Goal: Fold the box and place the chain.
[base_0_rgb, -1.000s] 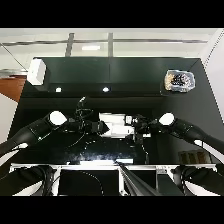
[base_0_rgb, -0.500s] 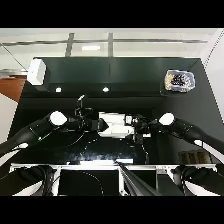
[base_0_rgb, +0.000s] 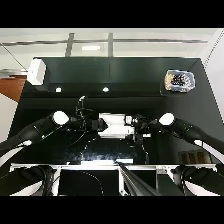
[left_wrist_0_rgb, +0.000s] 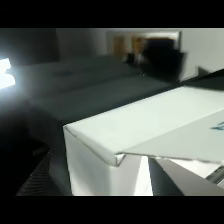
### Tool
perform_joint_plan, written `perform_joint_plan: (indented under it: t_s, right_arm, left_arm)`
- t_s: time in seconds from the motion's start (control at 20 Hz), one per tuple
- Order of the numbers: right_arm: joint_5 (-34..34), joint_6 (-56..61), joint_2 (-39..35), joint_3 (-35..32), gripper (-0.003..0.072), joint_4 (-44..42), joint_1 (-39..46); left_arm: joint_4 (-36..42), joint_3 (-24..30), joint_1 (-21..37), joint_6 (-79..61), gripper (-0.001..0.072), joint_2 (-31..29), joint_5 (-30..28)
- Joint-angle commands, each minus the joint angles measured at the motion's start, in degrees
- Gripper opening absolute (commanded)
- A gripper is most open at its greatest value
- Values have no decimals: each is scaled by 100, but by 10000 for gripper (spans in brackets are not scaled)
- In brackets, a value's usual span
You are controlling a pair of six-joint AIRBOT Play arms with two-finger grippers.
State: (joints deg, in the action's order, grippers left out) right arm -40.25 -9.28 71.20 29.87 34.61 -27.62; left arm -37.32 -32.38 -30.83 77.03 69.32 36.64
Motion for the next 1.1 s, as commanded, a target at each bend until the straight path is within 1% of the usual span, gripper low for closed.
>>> perform_joint_plan:
  t_s: [0.0,0.1,0.15,0.25,0.3,0.4,0.5,0.55,0.6,0.65,0.7,0.75,0.95,1.05]
  right_arm:
    - [0,2,-2,-2,417,-4,-2]
    - [0,2,-2,-2,417,-4,-2]
    - [0,2,-2,-2,417,-4,-2]
    - [0,2,-2,-2,417,-7,-2]
    - [0,2,-2,-2,416,-4,-2]
    - [0,2,-2,-2,417,-4,-2]
    - [0,2,-2,-2,417,-4,-2]
    - [0,2,-2,0,416,-4,-2]
    - [0,2,-2,-2,417,-4,-2]
    - [0,2,-2,-2,417,-4,-2]
    - [0,2,-2,-2,416,-4,-2]
    - [2,2,-2,-2,416,-4,-2]
    - [-2,2,-2,-2,416,-4,-2]
    - [-2,2,-2,-2,416,-4,-2]
  left_arm:
    - [22,-142,4,-9,716,68,37]
    - [-144,-328,2,33,706,68,258]
    - [-391,-422,2,291,689,68,446]
    - [-1213,-656,-63,1154,680,68,925]
    - [-1637,-772,-155,1633,670,68,1060]
    - [-2356,-1003,-492,2369,569,70,1054]
    - [-3300,-1224,-960,3296,487,140,1078]
    - [-3812,-1335,-1187,3834,487,219,1156]
    - [-4275,-1453,-1362,4319,466,306,1296]
    - [-4708,-1587,-1526,4708,379,407,1480]
    - [-4946,-1707,-1650,4824,365,522,1620]
    - [-5025,-1849,-1731,4828,365,675,1792]
    - [-5031,-2400,-1818,5062,366,1143,2155]
    - [-5031,-2481,-1812,5257,365,1200,2234]
